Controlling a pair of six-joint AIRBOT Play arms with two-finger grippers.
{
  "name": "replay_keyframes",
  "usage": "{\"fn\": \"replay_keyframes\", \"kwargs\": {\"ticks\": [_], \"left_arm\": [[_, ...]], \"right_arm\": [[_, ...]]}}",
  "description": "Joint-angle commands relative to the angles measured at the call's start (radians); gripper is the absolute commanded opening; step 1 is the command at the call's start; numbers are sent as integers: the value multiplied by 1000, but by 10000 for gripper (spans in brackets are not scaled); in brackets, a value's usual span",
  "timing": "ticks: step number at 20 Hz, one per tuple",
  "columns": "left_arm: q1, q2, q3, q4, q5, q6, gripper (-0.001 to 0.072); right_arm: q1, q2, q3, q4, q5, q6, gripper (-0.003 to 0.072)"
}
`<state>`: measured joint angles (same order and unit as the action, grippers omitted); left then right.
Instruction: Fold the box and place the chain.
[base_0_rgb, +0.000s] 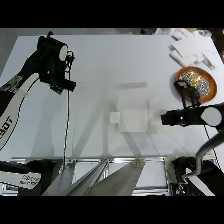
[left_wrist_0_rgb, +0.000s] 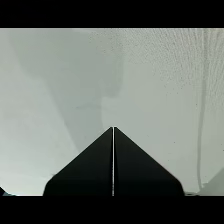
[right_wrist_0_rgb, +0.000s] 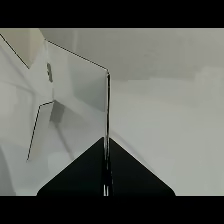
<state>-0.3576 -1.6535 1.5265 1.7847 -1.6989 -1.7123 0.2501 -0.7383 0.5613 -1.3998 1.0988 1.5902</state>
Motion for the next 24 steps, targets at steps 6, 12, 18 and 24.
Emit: {"fn": "replay_keyframes", "kwargs": {"ticks": [6,12,18,24], "left_arm": [[1,1,0,0,0,0,13],[0,1,0,-10,29,0,13],[1,-13,0,-216,298,154,10],[6,-15,-86,-828,384,842,340]], "right_arm": [[143,26,-40,19,-100,85,18],[143,26,-40,20,-99,85,19],[143,26,-40,20,-101,85,19],[143,26,-40,21,-101,85,19]]}}
